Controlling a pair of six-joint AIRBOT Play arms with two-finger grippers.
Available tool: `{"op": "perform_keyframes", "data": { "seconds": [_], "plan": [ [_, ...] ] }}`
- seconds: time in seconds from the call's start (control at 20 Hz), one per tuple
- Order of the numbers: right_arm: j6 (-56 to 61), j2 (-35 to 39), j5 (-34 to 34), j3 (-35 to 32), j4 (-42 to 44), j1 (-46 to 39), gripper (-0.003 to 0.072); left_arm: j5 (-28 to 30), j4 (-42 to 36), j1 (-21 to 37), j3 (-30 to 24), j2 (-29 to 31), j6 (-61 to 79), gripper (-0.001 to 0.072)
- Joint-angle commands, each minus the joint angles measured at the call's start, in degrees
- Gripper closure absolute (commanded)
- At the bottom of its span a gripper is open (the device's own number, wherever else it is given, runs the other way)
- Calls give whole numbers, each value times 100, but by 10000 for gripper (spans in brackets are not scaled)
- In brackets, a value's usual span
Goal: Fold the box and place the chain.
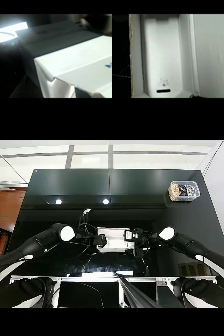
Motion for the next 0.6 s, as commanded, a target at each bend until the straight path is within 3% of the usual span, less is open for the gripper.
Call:
{"op": "perform_keyframes", "data": {
  "seconds": [0.0, 0.15, 0.2, 0.25, 0.3, 0.45, 0.55],
  "plan": [
    [4, -2, -4, 0, 0, 0, 147, -728, 1412, -286, 422, -184, -1176, 19],
    [4, -2, -2, 0, 0, 0, 147, -1115, 1537, -468, 841, -531, -1427, 39],
    [4, -2, -2, 0, 0, 0, 147, -1209, 1558, -535, 981, -638, -1547, 84],
    [4, -2, -2, 0, 0, 0, 147, -1224, 1558, -597, 1082, -728, -1552, 190],
    [4, -2, -2, 0, 0, 0, 147, -1204, 1622, -669, 1150, -800, -1556, 247],
    [2, -2, -2, 0, -4, 2, 147, -1259, 1718, -761, 1261, -896, -1821, 265],
    [2, -2, -2, 0, -4, 2, 147, -1307, 1882, -815, 1272, -896, -2105, 379]
  ]
}}
